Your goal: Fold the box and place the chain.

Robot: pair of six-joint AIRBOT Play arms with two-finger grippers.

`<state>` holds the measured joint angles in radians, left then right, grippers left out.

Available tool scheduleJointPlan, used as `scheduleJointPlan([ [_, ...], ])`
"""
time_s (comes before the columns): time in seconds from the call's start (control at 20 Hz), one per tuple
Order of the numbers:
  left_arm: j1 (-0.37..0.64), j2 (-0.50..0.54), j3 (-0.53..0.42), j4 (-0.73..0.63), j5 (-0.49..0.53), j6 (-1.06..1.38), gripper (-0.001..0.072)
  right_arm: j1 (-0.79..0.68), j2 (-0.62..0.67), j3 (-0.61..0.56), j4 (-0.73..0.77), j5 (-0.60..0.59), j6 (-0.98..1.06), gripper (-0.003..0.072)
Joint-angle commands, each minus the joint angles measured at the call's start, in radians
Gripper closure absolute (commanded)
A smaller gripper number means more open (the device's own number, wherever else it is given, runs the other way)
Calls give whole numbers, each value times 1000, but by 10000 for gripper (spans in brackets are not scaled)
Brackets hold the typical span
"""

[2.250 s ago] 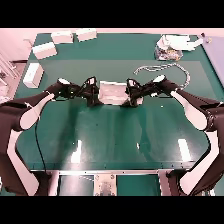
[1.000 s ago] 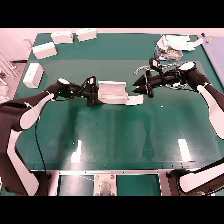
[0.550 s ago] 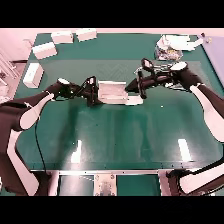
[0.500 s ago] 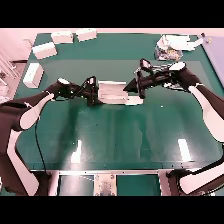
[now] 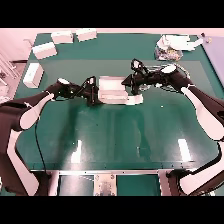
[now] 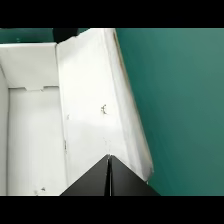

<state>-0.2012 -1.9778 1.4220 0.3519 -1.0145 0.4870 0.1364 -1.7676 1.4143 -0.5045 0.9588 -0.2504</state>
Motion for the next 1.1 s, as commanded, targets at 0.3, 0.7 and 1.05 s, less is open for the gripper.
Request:
scheduleJointPlan([
  [0.3,0,1,0,0,-16,0,460,6,-61,-2,-35,-15,-19,671],
  [0.7,-1,1,0,0,-16,0,460,8,-71,8,-30,-15,-23,673],
  [1.05,-1,1,0,0,-16,0,460,-27,81,5,-107,49,141,676],
])
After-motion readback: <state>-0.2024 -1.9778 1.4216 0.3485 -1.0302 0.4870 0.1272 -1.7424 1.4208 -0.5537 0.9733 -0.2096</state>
